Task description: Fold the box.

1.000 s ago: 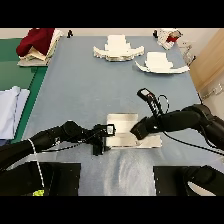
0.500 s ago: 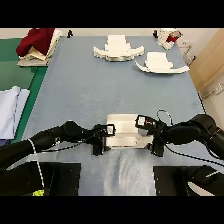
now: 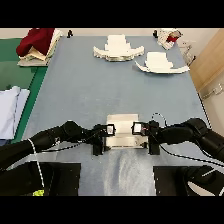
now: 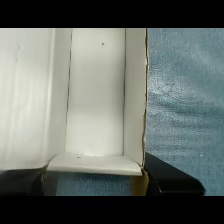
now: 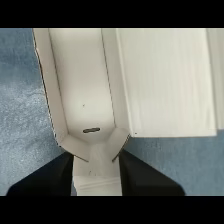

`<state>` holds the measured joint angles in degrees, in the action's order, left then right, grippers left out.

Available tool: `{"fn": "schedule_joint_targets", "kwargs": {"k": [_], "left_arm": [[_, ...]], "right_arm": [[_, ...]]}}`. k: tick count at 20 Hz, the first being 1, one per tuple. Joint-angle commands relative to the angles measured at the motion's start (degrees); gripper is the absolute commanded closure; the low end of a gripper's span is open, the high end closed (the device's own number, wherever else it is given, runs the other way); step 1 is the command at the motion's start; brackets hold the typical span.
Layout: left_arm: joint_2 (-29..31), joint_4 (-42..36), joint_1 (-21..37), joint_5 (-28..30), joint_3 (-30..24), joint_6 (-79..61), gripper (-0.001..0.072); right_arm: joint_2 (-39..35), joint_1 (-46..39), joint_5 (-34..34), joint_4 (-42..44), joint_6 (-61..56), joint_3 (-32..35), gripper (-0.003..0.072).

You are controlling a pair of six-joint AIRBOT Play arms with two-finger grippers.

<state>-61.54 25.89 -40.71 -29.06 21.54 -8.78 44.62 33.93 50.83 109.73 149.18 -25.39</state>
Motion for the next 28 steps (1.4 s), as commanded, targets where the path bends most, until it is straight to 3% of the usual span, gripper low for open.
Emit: {"fn": "schedule_joint_targets", "kwargs": {"k": [1,2,4,16,17,18,19,20,26,27,28], "left_arm": [[0.0,0.0,0.0,0.0,0.0,0.0,0.0308],[0.0,0.0,0.0,0.0,0.0,0.0,0.0308],[0.0,0.0,0.0,0.0,0.0,0.0,0.0308],[0.0,0.0,0.0,0.0,0.0,0.0,0.0308],[0.0,0.0,0.0,0.0,0.0,0.0,0.0308],[0.0,0.0,0.0,0.0,0.0,0.0,0.0308],[0.0,0.0,0.0,0.0,0.0,0.0,0.0308],[0.0,0.0,0.0,0.0,0.0,0.0,0.0308],[0.0,0.0,0.0,0.0,0.0,0.0,0.0308],[0.0,0.0,0.0,0.0,0.0,0.0,0.0308],[0.0,0.0,0.0,0.0,0.0,0.0,0.0308]], "right_arm": [[0.3,0.0,-0.9,2.6,2.9,0.1,0.0371],[0.3,0.0,-0.8,3.3,2.9,0.1,0.0448],[0.3,0.0,-0.9,3.7,3.0,0.1,0.0527],[5.1,0.1,-5.2,10.3,7.5,0.1,0.0528],[5.1,0.1,-5.2,10.3,7.5,0.1,0.0516],[5.1,0.1,-5.4,10.3,7.5,0.1,0.0356],[5.1,0.1,-5.6,10.3,7.5,0.1,0.0103],[5.1,0.1,-5.6,10.2,7.5,0.1,0.0052],[5.0,0.1,-5.2,10.0,7.4,0.1,0.0055],[4.9,0.1,-4.7,10.0,7.1,0.1,0.0082],[4.8,0.1,-3.4,8.9,4.8,0.1,0.0207]]}}
